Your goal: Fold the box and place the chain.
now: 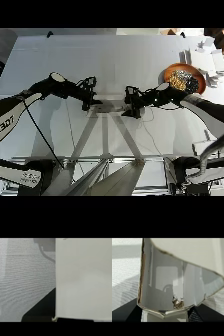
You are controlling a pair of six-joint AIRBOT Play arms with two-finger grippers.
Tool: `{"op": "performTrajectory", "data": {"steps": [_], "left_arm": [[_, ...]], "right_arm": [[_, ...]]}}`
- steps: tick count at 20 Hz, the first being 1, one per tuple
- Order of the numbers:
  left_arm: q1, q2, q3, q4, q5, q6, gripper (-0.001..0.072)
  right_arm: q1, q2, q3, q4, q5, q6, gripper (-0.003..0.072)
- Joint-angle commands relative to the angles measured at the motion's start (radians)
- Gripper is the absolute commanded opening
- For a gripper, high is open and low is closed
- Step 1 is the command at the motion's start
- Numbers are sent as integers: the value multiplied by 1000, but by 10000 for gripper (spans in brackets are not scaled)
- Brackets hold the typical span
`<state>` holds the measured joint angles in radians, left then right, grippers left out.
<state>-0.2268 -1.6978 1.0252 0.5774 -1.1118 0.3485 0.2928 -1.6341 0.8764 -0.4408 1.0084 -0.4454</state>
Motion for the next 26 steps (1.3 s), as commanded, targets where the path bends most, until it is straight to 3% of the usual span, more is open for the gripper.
{"op": "performTrajectory", "data": {"steps": [1, 3, 4, 6, 10, 15, 17, 18, 19, 20, 24, 26], "left_arm": [[1, -1, 0, 0, 0, 0, 14], [1, -1, 0, -15, 2, 8, 32], [1, 0, 0, -27, 1, 7, 108], [3, 0, 0, -33, 2, 7, 346], [36, 30, 0, -38, -8, 2, 346], [174, 134, 0, 22, -117, -46, 346], [224, 175, 0, 71, -156, -47, 337], [243, 195, 0, 83, -174, -69, 282], [254, 215, 0, 90, -192, -100, 176], [257, 234, 0, 92, -224, -134, 20], [193, 267, -1, 90, -380, -251, 6], [117, 267, -7, 95, -385, -351, 5]], "right_arm": [[1, 0, 0, 0, 2, 0, 505], [1, 0, 0, 0, 2, 0, 505], [1, 0, 0, 0, 2, 0, 505], [1, 0, 0, 0, 2, 0, 505], [1, 0, 0, 0, 2, 0, 505], [1, 0, 0, 0, 2, 0, 505], [1, 0, 0, 0, 2, 0, 505], [1, 0, 0, 0, 2, 0, 505], [1, 0, 0, 0, 2, 0, 505], [1, 0, 0, 0, 2, 0, 505], [1, 0, 0, 0, 2, 0, 505], [1, 0, 0, 0, 2, 0, 505]]}}
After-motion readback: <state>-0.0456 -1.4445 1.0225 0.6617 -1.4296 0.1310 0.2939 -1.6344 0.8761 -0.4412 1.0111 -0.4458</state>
